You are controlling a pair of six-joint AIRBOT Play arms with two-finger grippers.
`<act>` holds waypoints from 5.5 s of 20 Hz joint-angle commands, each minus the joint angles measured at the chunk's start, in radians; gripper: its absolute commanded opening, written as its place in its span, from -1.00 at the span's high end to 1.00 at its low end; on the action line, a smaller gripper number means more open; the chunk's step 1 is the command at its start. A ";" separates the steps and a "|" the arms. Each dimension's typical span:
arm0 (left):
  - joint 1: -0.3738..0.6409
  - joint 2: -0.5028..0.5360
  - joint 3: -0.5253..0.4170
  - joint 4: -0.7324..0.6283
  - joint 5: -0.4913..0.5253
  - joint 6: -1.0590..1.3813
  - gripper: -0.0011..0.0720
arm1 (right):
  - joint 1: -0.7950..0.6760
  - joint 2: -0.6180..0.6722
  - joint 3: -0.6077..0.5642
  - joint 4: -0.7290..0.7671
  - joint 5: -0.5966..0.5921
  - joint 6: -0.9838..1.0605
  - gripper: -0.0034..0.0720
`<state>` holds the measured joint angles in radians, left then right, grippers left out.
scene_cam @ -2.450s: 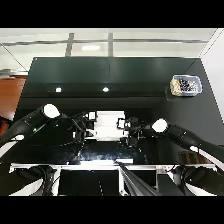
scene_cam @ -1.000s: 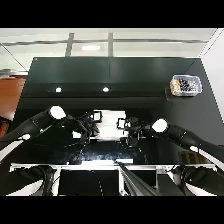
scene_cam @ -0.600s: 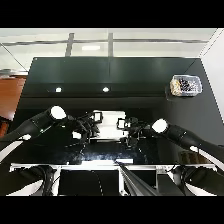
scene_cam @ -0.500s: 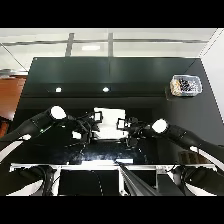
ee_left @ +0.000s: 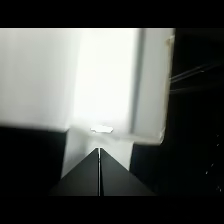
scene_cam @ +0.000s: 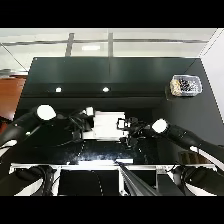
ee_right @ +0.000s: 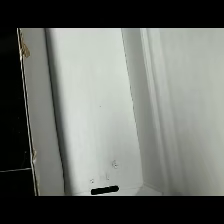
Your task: Fold the box and place the chain.
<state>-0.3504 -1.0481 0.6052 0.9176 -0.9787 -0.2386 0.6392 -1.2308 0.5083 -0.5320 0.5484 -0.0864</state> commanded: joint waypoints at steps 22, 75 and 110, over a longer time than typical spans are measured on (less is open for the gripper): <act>0.451 -0.146 -0.242 -0.308 -0.072 -0.684 0.88 | 0.001 -0.001 0.001 0.000 0.002 0.000 -0.21; -0.169 -0.043 -0.067 0.015 0.196 -1.350 -0.93 | 0.001 -0.001 0.001 0.000 0.001 0.000 -0.21; -0.472 -0.220 0.224 0.619 -0.022 -1.996 0.03 | 0.001 -0.001 0.001 0.000 0.001 0.000 -0.21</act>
<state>-0.7956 -1.2556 0.8131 1.4738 -0.9821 -2.1818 0.6392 -1.2308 0.5083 -0.5320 0.5495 -0.0864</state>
